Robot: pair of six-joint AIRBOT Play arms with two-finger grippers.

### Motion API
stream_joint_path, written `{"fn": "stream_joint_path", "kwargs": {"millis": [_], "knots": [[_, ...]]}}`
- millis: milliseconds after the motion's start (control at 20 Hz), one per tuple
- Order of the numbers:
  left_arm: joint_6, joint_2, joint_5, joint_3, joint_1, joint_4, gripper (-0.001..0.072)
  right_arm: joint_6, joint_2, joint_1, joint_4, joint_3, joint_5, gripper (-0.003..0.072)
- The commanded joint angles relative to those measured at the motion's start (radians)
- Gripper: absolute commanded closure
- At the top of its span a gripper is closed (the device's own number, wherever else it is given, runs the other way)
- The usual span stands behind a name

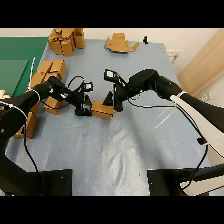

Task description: Fold the box.

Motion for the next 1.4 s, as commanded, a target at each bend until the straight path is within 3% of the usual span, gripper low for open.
{"fn": "stream_joint_path", "kwargs": {"millis": [0, 500, 600, 650, 800, 850, 900, 1100, 1150, 1200, 1350], "knots": [[0.034, 0.0, -0.011, 0.005, 0.0, -0.031, 0.0037, 0.07, 0.023, -0.004, -0.054, 0.0, -0.021, 0.0677], [0.139, 0.0, -0.066, 0.005, -0.002, -0.09, 0.0074, 0.081, 0.015, -0.004, -0.073, -0.003, -0.021, 0.0678], [0.139, 0.0, -0.076, 0.005, -0.002, -0.09, 0.0316, 0.081, 0.015, -0.004, -0.073, -0.003, -0.021, 0.0678], [0.139, 0.0, -0.079, 0.005, -0.002, -0.09, 0.0366, 0.081, 0.015, -0.004, -0.073, -0.003, -0.021, 0.0677], [0.137, 0.002, -0.088, 0.005, 0.0, -0.09, 0.0367, 0.109, 0.015, -0.004, -0.082, -0.003, -0.024, 0.0677], [0.127, 0.006, -0.09, 0.005, 0.001, -0.09, 0.0413, 0.118, 0.015, -0.004, -0.091, -0.003, -0.024, 0.0677], [0.122, 0.015, -0.092, 0.005, 0.003, -0.088, 0.0578, 0.131, 0.015, -0.004, -0.106, -0.003, -0.024, 0.0677], [0.054, 0.101, -0.082, 0.005, 0.038, -0.097, 0.0607, 0.322, 0.025, -0.016, -0.141, -0.002, -0.005, 0.0681], [0.0, 0.132, -0.066, 0.005, 0.053, -0.097, 0.0609, 0.385, 0.039, -0.025, -0.148, -0.002, 0.006, 0.0682], [-0.073, 0.167, -0.041, 0.005, 0.075, -0.093, 0.0696, 0.435, 0.059, -0.039, -0.157, -0.002, 0.015, 0.0683], [-0.348, 0.278, -0.005, 0.005, 0.156, -0.089, 0.0697, 0.496, 0.145, -0.084, -0.171, -0.003, 0.04, 0.0683]]}}
